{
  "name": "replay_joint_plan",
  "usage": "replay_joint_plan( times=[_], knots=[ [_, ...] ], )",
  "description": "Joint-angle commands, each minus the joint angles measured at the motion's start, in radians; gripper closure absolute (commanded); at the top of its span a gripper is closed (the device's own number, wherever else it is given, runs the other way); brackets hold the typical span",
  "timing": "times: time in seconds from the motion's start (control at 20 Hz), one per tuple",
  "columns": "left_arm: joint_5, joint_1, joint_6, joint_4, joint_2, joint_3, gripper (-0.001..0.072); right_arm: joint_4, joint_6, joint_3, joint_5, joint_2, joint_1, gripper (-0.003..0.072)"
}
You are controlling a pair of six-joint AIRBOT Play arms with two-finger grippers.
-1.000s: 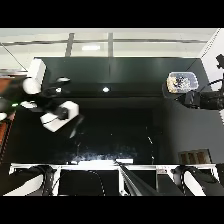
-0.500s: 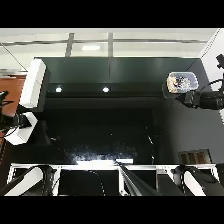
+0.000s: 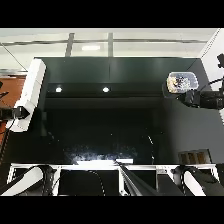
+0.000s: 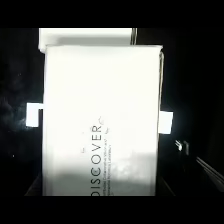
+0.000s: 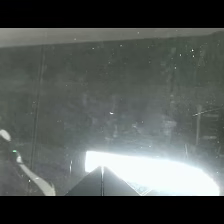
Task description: Fold the box and place the chain.
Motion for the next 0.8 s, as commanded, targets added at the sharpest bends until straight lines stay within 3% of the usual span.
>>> replay_joint_plan(
  times=[0.0,0.25,0.3,0.35,0.4,0.55,0.75],
  knots=[
    [0.056,-0.004,0.025,-0.013,-0.054,0.003,0.0377,-0.003,0.002,-0.001,-0.005,0.0,0.0,0.0674],
    [0.125,-0.004,0.024,-0.012,-0.092,0.003,0.0375,-0.005,0.016,-0.001,-0.006,0.0,0.0,0.0674],
    [0.128,-0.005,0.024,-0.014,-0.096,0.003,0.0324,-0.005,0.016,-0.001,-0.006,0.0,0.0,0.0673],
    [0.14,-0.009,0.024,-0.013,-0.095,0.004,0.0109,-0.005,0.016,-0.001,-0.006,0.0,0.0,0.0674],
    [0.137,-0.013,0.023,-0.013,-0.093,0.01,-0.0008,-0.005,0.016,0.0,-0.006,0.0,0.0,0.0673],
    [0.039,-0.028,0.023,-0.006,-0.077,0.105,-0.0008,-0.005,0.014,0.0,-0.008,0.0,0.0,0.0674],
    [-0.173,-0.107,-0.13,-0.037,-0.068,0.372,-0.0005,-0.045,-0.004,0.1,0.039,0.001,0.0,0.0674]
  ],
)
